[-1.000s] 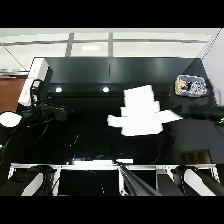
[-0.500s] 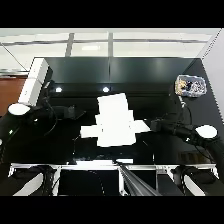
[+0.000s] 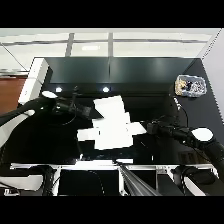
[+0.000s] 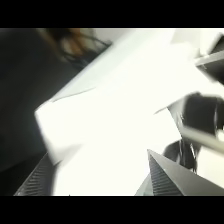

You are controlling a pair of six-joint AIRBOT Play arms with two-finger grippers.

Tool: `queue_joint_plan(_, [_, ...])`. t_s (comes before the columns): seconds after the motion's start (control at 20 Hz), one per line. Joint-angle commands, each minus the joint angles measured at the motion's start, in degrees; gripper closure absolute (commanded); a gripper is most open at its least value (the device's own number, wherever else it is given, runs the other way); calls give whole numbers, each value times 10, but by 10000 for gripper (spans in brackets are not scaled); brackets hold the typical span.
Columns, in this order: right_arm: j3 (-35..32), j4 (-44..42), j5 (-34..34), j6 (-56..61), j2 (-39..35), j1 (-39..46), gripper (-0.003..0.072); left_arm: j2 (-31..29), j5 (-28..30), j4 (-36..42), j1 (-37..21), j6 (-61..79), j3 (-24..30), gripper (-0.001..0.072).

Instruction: Fold the box and place the chain.

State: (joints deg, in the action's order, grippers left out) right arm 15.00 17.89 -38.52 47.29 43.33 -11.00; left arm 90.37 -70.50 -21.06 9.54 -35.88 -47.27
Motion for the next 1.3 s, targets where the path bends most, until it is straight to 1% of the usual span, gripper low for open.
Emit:
queue_joint_plan(0.0, [0, -1, -1, 1, 0, -2, 671, 70, -85, -18, 30, 47, -59, 51])
queue_joint_plan(0.05, [0, 0, -6, 1, 0, -2, 671, 79, -99, -33, 30, 56, -72, 186])
queue_joint_plan(0.1, [0, 4, -12, 1, 0, -2, 671, 85, -112, -49, 28, 66, -82, 294])
queue_joint_plan(0.15, [0, 13, -19, 2, 0, -2, 671, 92, -120, -61, 28, 71, -89, 367])
queue_joint_plan(0.2, [0, 24, -23, 9, 0, -2, 671, 99, -127, -62, 29, 72, -94, 373])
queue_joint_plan(0.25, [0, 37, -24, 20, 0, -2, 671, 104, -130, -62, 33, 73, -97, 399])
queue_joint_plan(0.3, [0, 44, -24, 28, 0, -2, 671, 106, -133, -70, 37, 81, -101, 507])
queue_joint_plan(0.4, [0, 51, -24, 35, 0, -2, 670, 106, -143, -92, 46, 117, -108, 683])
queue_joint_plan(0.45, [0, 56, -23, 35, 0, -1, 668, 106, -143, -99, 48, 117, -111, 684])
queue_joint_plan(0.5, [2, 67, -26, 42, 0, 4, 495, 105, -142, -105, 49, 117, -115, 685])
queue_joint_plan(0.55, [9, 83, -38, 51, 0, 13, 203, 104, -142, -111, 49, 116, -118, 685])
queue_joint_plan(0.6, [21, 107, -62, 57, 0, 26, 60, 98, -140, -116, 49, 116, -120, 687])
queue_joint_plan(0.7, [57, 153, -118, 56, 0, 55, 61, 76, -137, -116, 50, 110, -119, 689])
queue_joint_plan(0.75, [80, 177, -137, 56, 0, 70, 62, 56, -122, -114, 53, 110, -110, 689])
queue_joint_plan(0.8, [101, 199, -144, 56, 0, 82, 62, 30, -91, -113, 58, 111, -92, 689])
queue_joint_plan(0.9, [136, 216, -126, 55, 0, 101, 71, -40, 7, -104, 75, 146, -36, 688])
queue_joint_plan(0.95, [145, 212, -120, 55, 0, 103, 71, -71, 60, -92, 84, 178, -10, 687])
queue_joint_plan(1.0, [148, 188, -106, 55, 0, 101, 71, -100, 106, -89, 96, 229, 11, 686])
queue_joint_plan(1.05, [148, 163, -98, 54, 0, 101, 71, -117, 125, -93, 110, 303, 19, 685])
queue_joint_plan(1.15, [147, 156, -104, 33, 0, 98, 71, -123, 138, -100, 132, 441, 17, 684])
queue_joint_plan(1.25, [147, 222, -122, -28, 1, 83, 70, -120, 182, -98, 147, 477, 17, 683])
